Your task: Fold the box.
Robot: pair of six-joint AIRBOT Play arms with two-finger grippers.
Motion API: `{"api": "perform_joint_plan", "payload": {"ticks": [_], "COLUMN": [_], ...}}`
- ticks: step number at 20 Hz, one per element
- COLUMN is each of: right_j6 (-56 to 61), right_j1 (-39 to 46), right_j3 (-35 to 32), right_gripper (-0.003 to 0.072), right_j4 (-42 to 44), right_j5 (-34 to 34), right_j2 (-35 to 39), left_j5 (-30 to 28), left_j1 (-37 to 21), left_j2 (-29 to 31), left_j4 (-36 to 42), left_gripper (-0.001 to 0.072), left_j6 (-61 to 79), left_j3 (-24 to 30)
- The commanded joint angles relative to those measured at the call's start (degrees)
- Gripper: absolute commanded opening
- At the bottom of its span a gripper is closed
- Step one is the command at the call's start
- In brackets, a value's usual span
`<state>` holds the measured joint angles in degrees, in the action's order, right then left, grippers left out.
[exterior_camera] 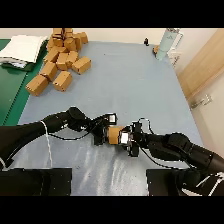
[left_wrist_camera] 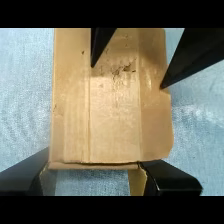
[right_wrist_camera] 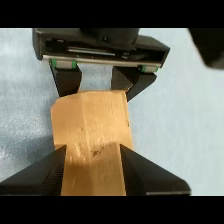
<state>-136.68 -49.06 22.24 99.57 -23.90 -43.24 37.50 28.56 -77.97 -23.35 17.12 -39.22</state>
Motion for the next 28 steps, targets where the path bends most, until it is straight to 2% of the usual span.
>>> {"api": "perform_joint_plan", "payload": {"ticks": [1, 9, 25, 26, 27, 28], "right_j6": [-2.51, -9.53, -9.97, -9.97, -9.97, -9.97], "right_j1": [-0.35, -0.33, -0.7, -0.7, -0.7, -0.7], "right_j3": [-0.42, -0.42, -0.42, -0.42, -0.42, -0.42], "right_gripper": [0.0538, 0.0535, 0.0516, 0.0491, 0.0373, 0.0341], "right_j4": [-1.53, -1.88, -2.73, -2.73, -2.97, -2.97], "right_j5": [1.97, 7.58, 7.52, 7.52, 7.52, 7.54], "right_j2": [-0.63, -4.24, -5.86, -5.84, -5.84, -5.84], "left_j5": [0.0, 0.0, 0.0, 0.0, 0.0, 0.0], "left_j1": [0.04, 0.04, 0.04, 0.04, 0.04, 0.04], "left_j2": [0.0, 0.0, 0.0, 0.0, 0.0, 0.0], "left_j4": [-0.02, -0.02, -0.02, -0.02, -0.02, -0.02], "left_gripper": [0.0518, 0.0518, 0.0518, 0.0518, 0.0518, 0.0518], "left_j6": [0.0, 0.0, 0.02, 0.0, 0.0, 0.02], "left_j3": [0.0, 0.0, 0.0, 0.0, 0.0, 0.0]}}
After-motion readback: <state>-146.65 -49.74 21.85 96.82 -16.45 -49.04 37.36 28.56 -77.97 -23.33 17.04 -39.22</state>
